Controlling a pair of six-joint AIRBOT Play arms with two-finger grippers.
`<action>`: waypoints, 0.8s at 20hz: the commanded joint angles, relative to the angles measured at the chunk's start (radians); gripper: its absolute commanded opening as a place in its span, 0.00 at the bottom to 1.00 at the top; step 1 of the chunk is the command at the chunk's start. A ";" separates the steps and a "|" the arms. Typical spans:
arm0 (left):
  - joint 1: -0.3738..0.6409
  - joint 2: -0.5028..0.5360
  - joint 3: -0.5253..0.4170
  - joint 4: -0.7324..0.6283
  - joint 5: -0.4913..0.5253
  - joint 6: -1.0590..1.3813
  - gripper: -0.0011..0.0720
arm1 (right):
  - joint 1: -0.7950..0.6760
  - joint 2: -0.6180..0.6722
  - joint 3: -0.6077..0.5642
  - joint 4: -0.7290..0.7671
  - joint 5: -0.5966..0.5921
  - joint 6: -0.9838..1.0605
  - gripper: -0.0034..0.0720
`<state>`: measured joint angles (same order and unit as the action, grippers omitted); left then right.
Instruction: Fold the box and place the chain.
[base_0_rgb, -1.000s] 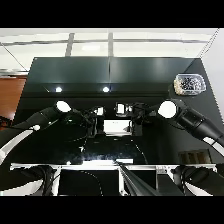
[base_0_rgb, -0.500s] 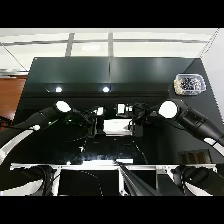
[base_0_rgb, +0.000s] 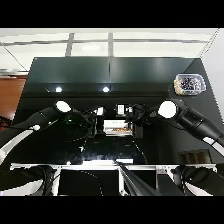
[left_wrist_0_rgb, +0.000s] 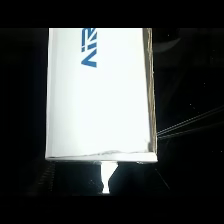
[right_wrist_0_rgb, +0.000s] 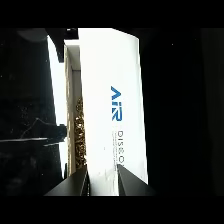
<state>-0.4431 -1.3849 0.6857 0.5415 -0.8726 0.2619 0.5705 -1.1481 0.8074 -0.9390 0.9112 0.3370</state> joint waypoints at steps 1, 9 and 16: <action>0.000 0.000 0.000 0.000 0.000 -0.001 0.56 | 0.001 -0.001 0.000 0.000 0.005 0.004 0.31; 0.000 0.000 0.000 0.000 0.000 -0.001 0.56 | 0.001 -0.002 0.000 -0.001 0.005 0.007 0.44; 0.000 0.000 0.000 0.000 0.000 -0.001 0.56 | 0.004 -0.016 -0.013 0.002 0.008 0.011 0.44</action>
<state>-0.4431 -1.3849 0.6857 0.5415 -0.8726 0.2596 0.5716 -1.1553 0.8013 -0.9382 0.9165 0.3450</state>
